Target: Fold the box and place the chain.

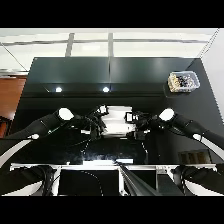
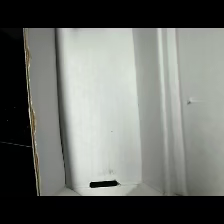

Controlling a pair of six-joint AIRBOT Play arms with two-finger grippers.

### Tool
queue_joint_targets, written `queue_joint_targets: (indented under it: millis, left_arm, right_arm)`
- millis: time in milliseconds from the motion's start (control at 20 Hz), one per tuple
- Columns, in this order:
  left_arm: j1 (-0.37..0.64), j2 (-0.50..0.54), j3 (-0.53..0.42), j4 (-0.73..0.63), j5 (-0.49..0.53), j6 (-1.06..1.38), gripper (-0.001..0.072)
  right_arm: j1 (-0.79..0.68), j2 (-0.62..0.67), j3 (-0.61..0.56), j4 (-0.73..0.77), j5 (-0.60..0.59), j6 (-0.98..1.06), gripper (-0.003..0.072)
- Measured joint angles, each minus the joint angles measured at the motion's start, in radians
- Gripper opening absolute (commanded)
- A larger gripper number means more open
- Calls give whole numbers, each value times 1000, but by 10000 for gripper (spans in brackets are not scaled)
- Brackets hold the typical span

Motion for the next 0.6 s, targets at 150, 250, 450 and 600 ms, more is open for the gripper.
queue_joint_targets:
  millis: [150,250,450,600]
  left_arm:
    - [9,11,9,32,-24,-22,25]
    - [40,44,21,96,-61,-80,24]
    - [207,169,30,244,-194,-271,24]
    - [401,215,16,308,-251,-595,25]
  right_arm:
    - [0,0,0,0,-1,0,498]
    - [0,0,0,0,-1,0,498]
    - [0,0,0,1,-2,1,498]
    - [0,0,0,1,-2,1,498]
